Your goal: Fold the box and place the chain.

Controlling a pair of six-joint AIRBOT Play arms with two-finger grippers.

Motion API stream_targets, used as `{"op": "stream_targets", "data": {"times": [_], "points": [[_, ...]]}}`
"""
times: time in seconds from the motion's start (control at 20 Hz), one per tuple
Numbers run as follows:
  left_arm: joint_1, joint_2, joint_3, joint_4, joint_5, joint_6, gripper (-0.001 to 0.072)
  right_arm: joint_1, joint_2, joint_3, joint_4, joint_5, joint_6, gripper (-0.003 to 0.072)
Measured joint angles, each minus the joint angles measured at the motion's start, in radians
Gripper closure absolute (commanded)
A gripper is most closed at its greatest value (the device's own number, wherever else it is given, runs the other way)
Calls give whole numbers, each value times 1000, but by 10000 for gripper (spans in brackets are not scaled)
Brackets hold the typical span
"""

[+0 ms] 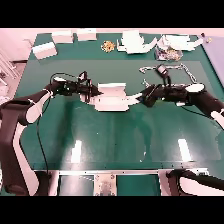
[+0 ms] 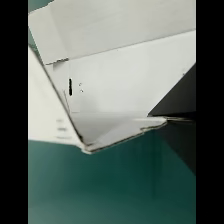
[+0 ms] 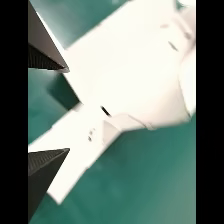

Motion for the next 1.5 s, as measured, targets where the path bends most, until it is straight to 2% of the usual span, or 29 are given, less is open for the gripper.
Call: {"op": "stream_targets", "data": {"times": [0.25, 0.35, 0.45, 0.5, 0.65, 1.15, 1.5], "points": [[0, 0, 0, 0, 0, 0, 689, 144, 13, -51, -182, -69, -50, 110], [0, 0, 0, 0, 0, 0, 689, 207, 13, -63, -216, -129, -63, 41], [0, 0, 0, 0, 0, 0, 689, 262, 10, -68, -235, -180, -78, 34], [0, 0, 0, 0, 0, 0, 689, 287, 3, -71, -241, -206, -84, -4], [0, 0, 0, 0, 0, 0, 689, 338, -26, -73, -253, -272, -93, -4], [0, 0, 0, 0, 0, 0, 689, 384, -99, -69, -258, -523, -98, -4], [0, 0, 0, 0, 1, 0, 689, 385, -51, -60, -259, -582, -57, -4]]}}
